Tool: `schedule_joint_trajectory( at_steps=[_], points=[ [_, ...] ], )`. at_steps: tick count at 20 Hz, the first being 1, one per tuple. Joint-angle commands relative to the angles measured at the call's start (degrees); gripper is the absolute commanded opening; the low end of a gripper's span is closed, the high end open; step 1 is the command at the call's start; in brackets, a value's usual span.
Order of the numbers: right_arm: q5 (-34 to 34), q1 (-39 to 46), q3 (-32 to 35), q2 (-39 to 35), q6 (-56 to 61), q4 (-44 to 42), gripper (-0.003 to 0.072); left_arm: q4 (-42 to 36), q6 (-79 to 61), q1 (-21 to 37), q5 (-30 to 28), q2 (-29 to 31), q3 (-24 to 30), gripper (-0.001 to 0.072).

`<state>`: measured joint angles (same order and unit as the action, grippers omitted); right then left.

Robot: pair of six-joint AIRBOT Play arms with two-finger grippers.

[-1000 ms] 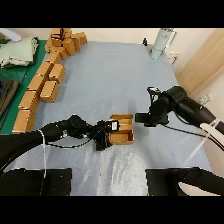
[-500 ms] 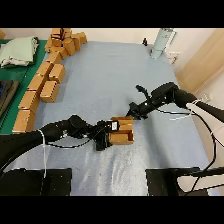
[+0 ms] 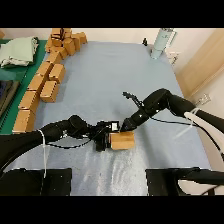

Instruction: Fold the box.

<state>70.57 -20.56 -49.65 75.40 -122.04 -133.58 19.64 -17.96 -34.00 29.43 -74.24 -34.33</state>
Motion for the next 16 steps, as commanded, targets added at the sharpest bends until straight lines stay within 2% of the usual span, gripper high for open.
schedule_joint_trajectory(
  at_steps=[1,5,13,16],
  points=[
    [-9.4,-3.9,5.9,-6.9,-1.0,5.9,0.0006,-0.1,0.0,0.0,-0.4,0.0,0.0,0.0522],
    [-15.8,-5.9,9.3,-12.9,-1.0,9.4,0.0006,-0.1,0.0,0.0,-0.4,0.0,0.0,0.0522],
    [-16.5,-7.1,12.1,-23.5,-3.0,12.7,0.0006,-0.1,0.0,0.1,-0.4,0.0,0.0,0.0522],
    [-21.2,-12.7,16.1,-29.6,-3.1,20.9,0.0006,-0.1,0.0,0.0,-0.4,0.0,0.0,0.0522]
  ],
)
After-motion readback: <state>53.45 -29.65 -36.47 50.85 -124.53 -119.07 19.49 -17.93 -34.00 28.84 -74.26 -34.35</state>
